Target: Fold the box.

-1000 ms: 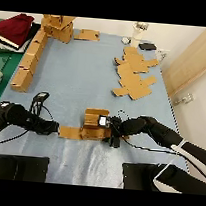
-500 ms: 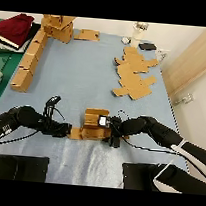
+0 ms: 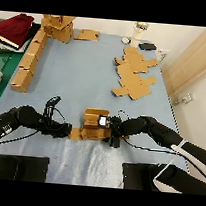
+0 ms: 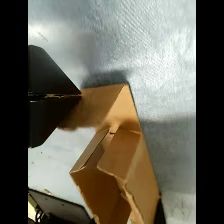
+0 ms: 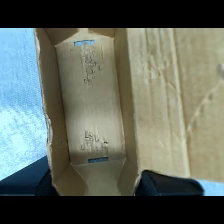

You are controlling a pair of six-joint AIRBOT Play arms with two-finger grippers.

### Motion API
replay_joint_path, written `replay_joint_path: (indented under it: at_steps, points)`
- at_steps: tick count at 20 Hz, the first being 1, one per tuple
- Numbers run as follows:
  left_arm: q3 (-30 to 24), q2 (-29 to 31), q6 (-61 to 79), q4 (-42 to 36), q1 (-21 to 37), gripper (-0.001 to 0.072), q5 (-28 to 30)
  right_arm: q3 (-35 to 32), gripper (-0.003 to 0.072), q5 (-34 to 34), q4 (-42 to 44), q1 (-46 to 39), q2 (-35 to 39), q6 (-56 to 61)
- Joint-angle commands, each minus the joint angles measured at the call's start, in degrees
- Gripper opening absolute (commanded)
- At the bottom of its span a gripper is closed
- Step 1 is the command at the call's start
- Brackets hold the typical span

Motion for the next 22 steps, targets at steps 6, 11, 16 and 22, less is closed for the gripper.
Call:
replay_joint_path:
  at_steps: [6, 11, 16, 22]
  points:
    - [-0.02, -4.0, -1.49, -0.79, -3.3, 0.0009, 2.67, 0.0, 0.0557, 0.0, 0.02, -0.02, 0.0, 0.02]
    - [0.92, -4.07, -1.49, -1.88, -4.61, 0.0009, 2.64, 0.0, 0.0558, 0.0, 0.02, -0.02, 0.0, 0.02]
    - [1.29, -0.74, -4.0, 0.85, -4.52, 0.0009, 1.09, 0.0, 0.0558, 0.0, 0.02, -0.02, 0.0, 0.02]
    - [1.29, -0.11, -15.67, 12.02, -4.52, 0.0009, -0.61, 0.0, 0.0558, 0.0, 0.02, -0.02, 0.0, 0.02]
